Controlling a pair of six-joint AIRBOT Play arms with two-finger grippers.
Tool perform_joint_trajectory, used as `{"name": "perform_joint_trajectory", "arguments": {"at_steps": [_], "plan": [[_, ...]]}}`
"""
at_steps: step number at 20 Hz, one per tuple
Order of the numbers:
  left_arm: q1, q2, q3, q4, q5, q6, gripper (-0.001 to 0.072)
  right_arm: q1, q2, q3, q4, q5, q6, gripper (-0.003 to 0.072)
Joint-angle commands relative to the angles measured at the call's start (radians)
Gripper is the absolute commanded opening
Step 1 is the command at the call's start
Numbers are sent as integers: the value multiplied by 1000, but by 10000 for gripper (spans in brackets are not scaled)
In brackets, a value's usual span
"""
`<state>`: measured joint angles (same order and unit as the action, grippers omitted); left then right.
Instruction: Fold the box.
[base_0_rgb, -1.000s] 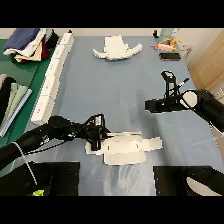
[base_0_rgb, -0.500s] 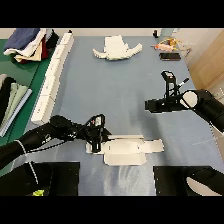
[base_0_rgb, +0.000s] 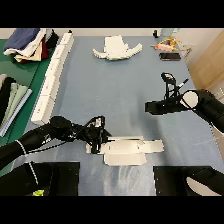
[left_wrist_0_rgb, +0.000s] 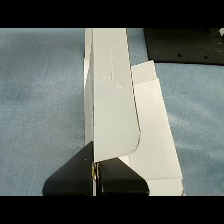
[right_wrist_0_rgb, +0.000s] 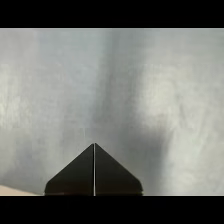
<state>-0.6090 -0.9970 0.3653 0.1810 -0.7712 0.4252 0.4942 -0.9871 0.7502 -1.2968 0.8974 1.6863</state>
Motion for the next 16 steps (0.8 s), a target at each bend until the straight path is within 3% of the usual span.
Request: {"name": "perform_joint_trajectory", "arguments": {"at_steps": [1, 4, 7, 10, 14, 15, 16], "plan": [[0, 0, 0, 6, 9, 1, 16, 0, 46, 0, -1, 206, 63, 5], [0, 0, 0, 6, 9, 1, 15, 11, 151, -1, -3, 360, 178, 5], [0, 0, 0, 5, 9, 1, 16, 106, 264, -28, -2, 414, 227, 6], [0, 0, 0, 3, 9, 1, 15, 274, 316, -98, 19, 384, 135, 5], [0, 0, 0, 3, 10, 1, 15, 661, 311, -205, 46, 227, 12, 6], [0, 0, 0, 3, 9, 1, 16, 776, 305, -231, 30, 178, -22, 28], [0, 0, 0, 3, 9, 1, 15, 870, 292, -254, -17, 131, -42, 226]]}}
